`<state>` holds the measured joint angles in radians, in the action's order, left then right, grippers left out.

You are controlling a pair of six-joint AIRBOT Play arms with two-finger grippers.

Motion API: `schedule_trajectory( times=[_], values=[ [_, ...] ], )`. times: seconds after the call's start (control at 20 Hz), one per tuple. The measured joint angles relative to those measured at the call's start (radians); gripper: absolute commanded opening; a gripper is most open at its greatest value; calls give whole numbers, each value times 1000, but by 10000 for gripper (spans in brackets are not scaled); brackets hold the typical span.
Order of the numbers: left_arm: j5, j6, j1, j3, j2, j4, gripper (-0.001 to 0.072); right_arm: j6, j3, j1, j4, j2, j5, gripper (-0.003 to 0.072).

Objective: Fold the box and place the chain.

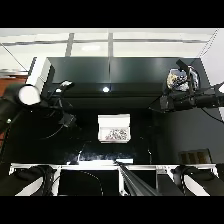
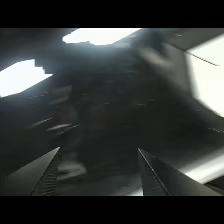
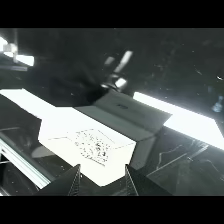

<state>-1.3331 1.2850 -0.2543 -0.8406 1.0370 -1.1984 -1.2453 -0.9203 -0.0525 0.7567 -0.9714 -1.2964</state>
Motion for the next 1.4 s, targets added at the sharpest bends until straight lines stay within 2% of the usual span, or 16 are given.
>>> schedule_trajectory(
  times=[0.1, 0.2, 0.3, 0.4, 0.6, 0.7, 0.95, 1.4],
  values=[
    [28, -264, 111, 97, 0, 194, 717, 0, 0, 0, 10, 0, 0, 348],
    [62, -528, 152, 182, 14, 314, 719, 0, 0, 0, 14, 0, -2, 348],
    [102, -830, 138, 251, 27, 383, 719, 0, 0, 0, 18, 0, -5, 348],
    [174, -1099, 81, 298, 33, 424, 719, 0, 0, 0, 20, 0, -5, 348],
    [409, -1453, -58, 338, 50, 464, 718, 0, 0, 0, 22, 0, -4, 347],
    [463, -1533, -97, 345, 72, 513, 719, 0, 0, 0, 23, 0, -3, 348],
    [478, -1617, -130, 351, 116, 638, 714, -4, 0, 0, 23, 0, -1, 348],
    [460, -1595, -160, 353, 142, 646, 712, -4, 0, 0, 29, 0, 14, 347]
  ],
)
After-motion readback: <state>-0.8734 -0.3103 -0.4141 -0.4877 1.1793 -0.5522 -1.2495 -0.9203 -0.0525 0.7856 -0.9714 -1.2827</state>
